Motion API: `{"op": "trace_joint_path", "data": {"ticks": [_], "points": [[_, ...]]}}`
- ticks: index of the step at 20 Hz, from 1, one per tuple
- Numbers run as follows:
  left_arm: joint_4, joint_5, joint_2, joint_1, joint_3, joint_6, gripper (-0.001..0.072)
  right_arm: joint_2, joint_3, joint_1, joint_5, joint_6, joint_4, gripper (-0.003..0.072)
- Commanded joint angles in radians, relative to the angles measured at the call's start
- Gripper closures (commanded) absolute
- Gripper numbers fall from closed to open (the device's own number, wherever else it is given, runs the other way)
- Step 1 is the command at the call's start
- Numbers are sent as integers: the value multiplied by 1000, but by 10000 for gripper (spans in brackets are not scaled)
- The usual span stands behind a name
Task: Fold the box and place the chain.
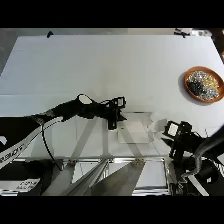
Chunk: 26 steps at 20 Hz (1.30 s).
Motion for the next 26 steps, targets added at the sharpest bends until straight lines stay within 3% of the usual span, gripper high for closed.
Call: {"op": "trace_joint_path", "data": {"ticks": [1, 4, 5, 11, 17, 22, 26], "points": [[0, 0, -1, -1, 0, 0, 698, -92, -26, 106, -53, -131, -47, 212], [0, 0, -1, -1, 0, 0, 698, -182, -66, 191, -127, -172, -107, 8], [0, 0, -1, -1, 0, 0, 698, -195, -81, 210, -148, -176, -127, -13], [0, 0, -1, -1, 0, 0, 698, -198, -177, 227, -319, -146, -140, -25], [0, 0, -1, -1, 0, 0, 698, -228, -190, 227, -443, -145, -112, -22], [0, 0, -1, -1, 0, 0, 698, -332, -190, 228, -508, -145, -113, -17], [0, 0, -1, -1, 0, 0, 698, -339, -190, 227, -508, -146, -86, -17]]}}
